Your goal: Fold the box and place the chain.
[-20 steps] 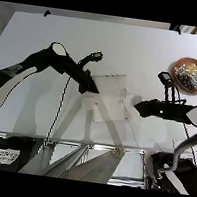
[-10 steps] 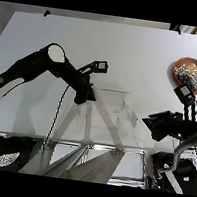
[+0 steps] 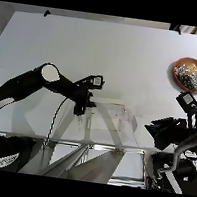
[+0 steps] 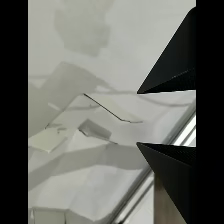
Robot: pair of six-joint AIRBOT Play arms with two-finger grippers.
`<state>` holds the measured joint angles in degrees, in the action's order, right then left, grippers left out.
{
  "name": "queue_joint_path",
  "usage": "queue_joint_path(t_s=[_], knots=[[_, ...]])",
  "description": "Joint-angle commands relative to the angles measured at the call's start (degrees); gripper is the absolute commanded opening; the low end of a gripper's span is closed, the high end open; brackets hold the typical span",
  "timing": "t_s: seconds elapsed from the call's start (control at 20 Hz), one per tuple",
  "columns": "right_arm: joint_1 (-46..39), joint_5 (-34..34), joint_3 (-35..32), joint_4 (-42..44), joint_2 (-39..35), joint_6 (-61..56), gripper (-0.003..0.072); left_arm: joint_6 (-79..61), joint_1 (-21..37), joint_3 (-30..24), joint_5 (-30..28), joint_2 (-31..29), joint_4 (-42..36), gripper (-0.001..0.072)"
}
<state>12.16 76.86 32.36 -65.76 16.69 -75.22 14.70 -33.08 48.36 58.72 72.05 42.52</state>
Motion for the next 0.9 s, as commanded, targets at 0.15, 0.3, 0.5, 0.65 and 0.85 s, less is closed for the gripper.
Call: queue_joint_path(t_s=[0.15,0.3,0.5,0.65,0.85], knots=[[0.04,-1.75,-0.02,1.51,-0.17,0.0,0.0333,-10.82,-0.24,-1.14,-9.7,3.37,-1.99,0.0006],[0.04,-3.21,-0.11,1.49,-0.17,0.0,0.0333,-20.96,-0.22,-1.14,-9.03,5.35,-3.15,0.0006],[0.04,-4.04,-0.11,1.29,-0.17,0.04,0.0333,-21.03,-0.2,-1.14,-9.46,7.87,-3.72,0.0006],[0.04,-4.5,-0.11,0.42,-0.15,0.24,0.0333,-20.92,-0.17,-1.14,-10.25,9.53,-4.7,0.0007],[0.04,-4.46,-0.11,-0.24,-0.17,0.24,0.0333,-20.92,-0.22,-1.14,-12.63,10.36,-7.3,0.0008]])
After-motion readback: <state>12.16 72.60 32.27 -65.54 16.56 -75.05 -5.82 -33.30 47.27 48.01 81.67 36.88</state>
